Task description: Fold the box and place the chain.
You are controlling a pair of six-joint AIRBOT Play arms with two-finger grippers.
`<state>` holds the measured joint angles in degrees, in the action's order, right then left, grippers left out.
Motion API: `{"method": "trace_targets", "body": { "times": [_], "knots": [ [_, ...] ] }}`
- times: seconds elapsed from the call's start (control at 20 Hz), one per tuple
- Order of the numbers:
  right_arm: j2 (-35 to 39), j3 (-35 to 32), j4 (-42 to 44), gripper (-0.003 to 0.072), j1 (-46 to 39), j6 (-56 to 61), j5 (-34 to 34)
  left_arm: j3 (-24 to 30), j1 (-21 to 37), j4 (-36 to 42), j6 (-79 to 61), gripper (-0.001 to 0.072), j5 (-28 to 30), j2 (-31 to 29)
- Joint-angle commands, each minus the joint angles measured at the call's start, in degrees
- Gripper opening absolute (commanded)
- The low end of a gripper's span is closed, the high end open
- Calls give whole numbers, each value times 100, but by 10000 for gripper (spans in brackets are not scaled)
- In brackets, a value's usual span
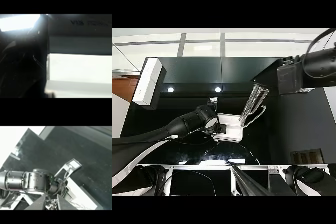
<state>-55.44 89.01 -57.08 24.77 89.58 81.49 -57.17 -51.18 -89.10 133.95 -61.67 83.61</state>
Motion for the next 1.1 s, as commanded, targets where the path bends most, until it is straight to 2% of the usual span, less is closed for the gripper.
{"method": "trace_targets", "body": {
  "times": [0.0,0.3,0.45,0.55,0.75,0.85,1.05],
  "knots": [
    [-120,0,-20,30,144,22,-85,2,4,0,0,31,7,2],
    [-175,-136,-861,30,354,203,289,2,4,0,0,32,7,2],
    [-173,-531,-695,31,356,203,341,2,4,0,2,31,7,2],
    [-173,-855,-435,30,356,184,168,2,4,0,0,31,7,2],
    [-175,-1626,94,29,649,81,-649,2,4,0,0,31,7,2],
    [-177,-1965,92,29,835,81,-1003,2,4,0,0,31,7,2],
    [-177,-2507,-369,28,850,83,-1113,2,4,0,0,32,7,2]
  ]
}}
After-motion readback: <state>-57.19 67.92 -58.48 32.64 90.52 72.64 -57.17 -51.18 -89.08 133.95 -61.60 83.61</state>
